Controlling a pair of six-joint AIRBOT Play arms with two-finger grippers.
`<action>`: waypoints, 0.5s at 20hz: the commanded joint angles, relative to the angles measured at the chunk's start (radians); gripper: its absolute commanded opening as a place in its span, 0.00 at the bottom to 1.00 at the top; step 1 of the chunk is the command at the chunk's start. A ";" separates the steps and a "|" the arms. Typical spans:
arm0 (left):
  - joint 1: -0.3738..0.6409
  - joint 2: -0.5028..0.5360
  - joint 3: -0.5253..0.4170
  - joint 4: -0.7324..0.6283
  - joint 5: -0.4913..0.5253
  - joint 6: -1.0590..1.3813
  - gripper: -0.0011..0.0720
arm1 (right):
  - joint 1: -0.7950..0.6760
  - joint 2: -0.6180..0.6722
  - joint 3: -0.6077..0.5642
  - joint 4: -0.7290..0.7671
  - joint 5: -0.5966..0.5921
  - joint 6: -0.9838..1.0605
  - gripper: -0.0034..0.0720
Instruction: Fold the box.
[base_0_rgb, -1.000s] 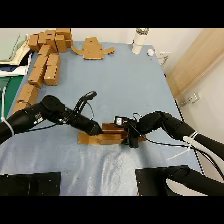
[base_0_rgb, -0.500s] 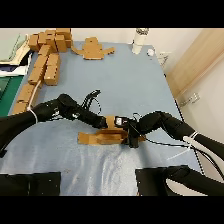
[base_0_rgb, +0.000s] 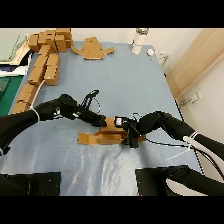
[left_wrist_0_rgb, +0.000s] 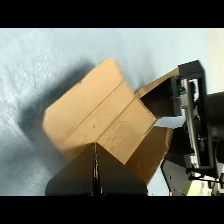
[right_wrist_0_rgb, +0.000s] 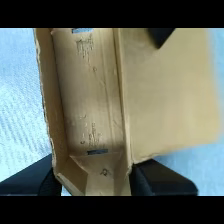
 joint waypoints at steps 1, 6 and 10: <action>0.042 0.068 0.003 -0.001 -0.026 0.151 0.03 | 0.000 -0.001 0.000 0.000 0.001 0.000 0.72; 0.051 0.225 0.003 0.153 -0.224 0.472 0.03 | 0.000 -0.001 0.000 0.000 0.001 0.000 0.72; -0.061 0.279 -0.002 0.396 -0.216 0.600 0.03 | 0.000 -0.001 0.000 0.000 0.001 0.000 0.72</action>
